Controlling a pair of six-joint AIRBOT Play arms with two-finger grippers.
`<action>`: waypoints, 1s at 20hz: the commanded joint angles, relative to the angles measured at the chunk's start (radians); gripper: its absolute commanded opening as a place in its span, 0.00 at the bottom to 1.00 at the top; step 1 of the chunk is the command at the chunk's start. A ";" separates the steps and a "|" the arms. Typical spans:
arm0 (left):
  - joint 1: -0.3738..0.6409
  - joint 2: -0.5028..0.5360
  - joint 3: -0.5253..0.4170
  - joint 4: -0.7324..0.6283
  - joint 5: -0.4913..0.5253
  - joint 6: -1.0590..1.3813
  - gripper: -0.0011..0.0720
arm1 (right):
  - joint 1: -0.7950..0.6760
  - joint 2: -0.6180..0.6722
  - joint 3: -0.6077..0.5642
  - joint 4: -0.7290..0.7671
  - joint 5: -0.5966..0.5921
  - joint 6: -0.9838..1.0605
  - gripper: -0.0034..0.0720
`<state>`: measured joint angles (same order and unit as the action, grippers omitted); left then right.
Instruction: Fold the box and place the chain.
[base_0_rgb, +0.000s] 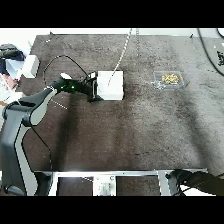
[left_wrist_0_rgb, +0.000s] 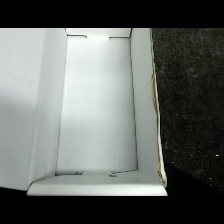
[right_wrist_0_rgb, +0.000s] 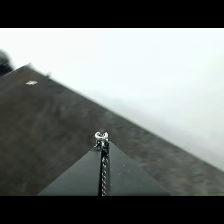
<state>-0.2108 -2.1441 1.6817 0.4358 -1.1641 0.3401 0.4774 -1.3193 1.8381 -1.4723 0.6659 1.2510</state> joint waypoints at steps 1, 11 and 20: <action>0.000 0.000 0.000 0.000 0.000 0.000 0.57 | 0.047 -0.065 -0.001 0.003 0.047 0.001 0.06; 0.000 0.000 0.000 0.000 0.000 0.000 0.57 | 0.047 -0.283 -0.003 -0.015 0.263 0.028 0.06; 0.000 0.000 0.000 0.000 0.000 0.000 0.57 | -0.032 -0.383 -0.016 -0.061 0.388 0.028 0.43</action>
<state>-0.2108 -2.1441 1.6817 0.4358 -1.1641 0.3397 0.4850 -1.6783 1.8301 -1.5162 0.9970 1.2785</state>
